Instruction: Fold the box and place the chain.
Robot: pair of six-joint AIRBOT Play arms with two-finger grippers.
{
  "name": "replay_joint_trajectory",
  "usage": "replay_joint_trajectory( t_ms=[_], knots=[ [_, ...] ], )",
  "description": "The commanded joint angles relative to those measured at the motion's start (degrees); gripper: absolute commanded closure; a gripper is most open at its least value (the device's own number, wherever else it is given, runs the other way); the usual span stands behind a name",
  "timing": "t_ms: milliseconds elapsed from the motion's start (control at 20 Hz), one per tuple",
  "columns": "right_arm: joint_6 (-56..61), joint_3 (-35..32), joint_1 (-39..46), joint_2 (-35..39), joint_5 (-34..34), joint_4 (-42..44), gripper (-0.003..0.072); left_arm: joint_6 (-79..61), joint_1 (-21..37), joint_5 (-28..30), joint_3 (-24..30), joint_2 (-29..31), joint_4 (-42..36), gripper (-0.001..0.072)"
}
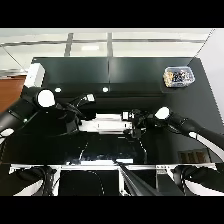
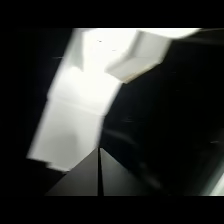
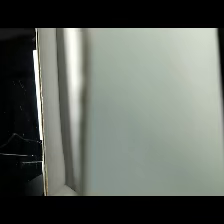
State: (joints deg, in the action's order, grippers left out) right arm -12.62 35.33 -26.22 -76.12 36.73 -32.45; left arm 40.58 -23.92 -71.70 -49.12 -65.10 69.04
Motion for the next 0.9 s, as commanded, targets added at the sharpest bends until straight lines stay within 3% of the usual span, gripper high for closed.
replay_joint_trajectory(
  t_ms=[0,200,250,350,550,850],
  knots=[
    [0.0,-0.04,0.02,-0.04,0.0,0.02,0.0566,1.36,1.25,0.28,4.31,-0.24,-22.77,0.0687],
    [0.0,-0.02,0.02,-0.04,0.0,0.02,0.0566,-8.72,1.25,23.63,9.53,-1.22,-47.47,0.0687],
    [0.0,-0.02,0.02,-0.04,0.0,0.02,0.0566,-13.49,1.25,29.81,10.4,-1.29,-51.04,0.0686],
    [0.0,-0.04,0.02,-0.04,0.0,0.02,0.0566,-17.25,1.25,38.07,10.93,-1.92,-50.31,0.0687],
    [0.0,-0.04,0.02,-0.04,0.0,0.02,0.0566,-16.7,1.14,40.98,10.93,-3.54,-40.46,0.0687],
    [0.0,-0.02,0.02,-0.04,0.0,0.02,0.0566,-16.24,0.31,36.54,10.93,-9.03,-39.47,0.0687]
  ],
)
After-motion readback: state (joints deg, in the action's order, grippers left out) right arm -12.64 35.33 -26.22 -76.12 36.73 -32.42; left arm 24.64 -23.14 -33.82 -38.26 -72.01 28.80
